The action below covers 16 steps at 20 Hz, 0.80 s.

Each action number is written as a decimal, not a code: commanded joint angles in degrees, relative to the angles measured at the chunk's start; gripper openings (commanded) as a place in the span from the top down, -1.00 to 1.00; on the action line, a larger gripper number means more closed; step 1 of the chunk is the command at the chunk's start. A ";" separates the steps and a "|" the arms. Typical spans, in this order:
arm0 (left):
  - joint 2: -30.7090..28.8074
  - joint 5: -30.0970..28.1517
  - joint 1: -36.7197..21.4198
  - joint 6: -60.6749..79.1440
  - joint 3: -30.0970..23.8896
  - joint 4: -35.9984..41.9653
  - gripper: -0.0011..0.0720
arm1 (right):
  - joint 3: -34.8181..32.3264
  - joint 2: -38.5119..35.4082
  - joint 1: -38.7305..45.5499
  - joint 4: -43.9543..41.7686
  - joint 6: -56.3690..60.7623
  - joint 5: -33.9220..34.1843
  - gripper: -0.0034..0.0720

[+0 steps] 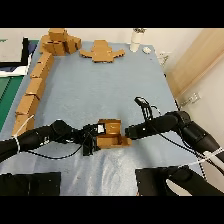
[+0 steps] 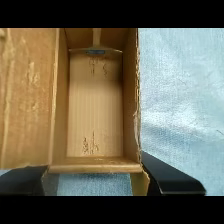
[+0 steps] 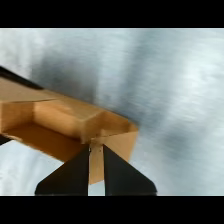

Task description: Fold the box.

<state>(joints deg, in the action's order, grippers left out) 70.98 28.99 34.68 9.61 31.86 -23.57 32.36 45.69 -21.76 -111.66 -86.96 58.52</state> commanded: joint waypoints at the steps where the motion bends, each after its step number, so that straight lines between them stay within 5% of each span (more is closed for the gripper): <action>1: 0.04 0.02 -0.02 0.02 -0.02 -0.02 -0.46 | 0.74 -0.04 2.21 11.61 7.74 3.08 0.58; 3: 0.04 0.00 -0.02 0.00 -0.02 -0.02 -0.46 | 0.68 -0.02 5.33 14.82 9.14 4.02 0.58; 5: 0.04 0.00 -0.02 0.02 -0.02 -0.02 -0.46 | 0.37 0.09 9.11 16.74 9.14 4.07 0.88; 16: 0.04 0.02 -0.02 0.02 -0.02 -0.02 -0.46 | -5.73 3.41 18.45 16.79 6.86 1.64 0.91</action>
<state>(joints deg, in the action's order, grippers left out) 70.98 29.10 34.68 9.61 31.86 -23.62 28.05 47.77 -4.14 -94.45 -78.46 60.84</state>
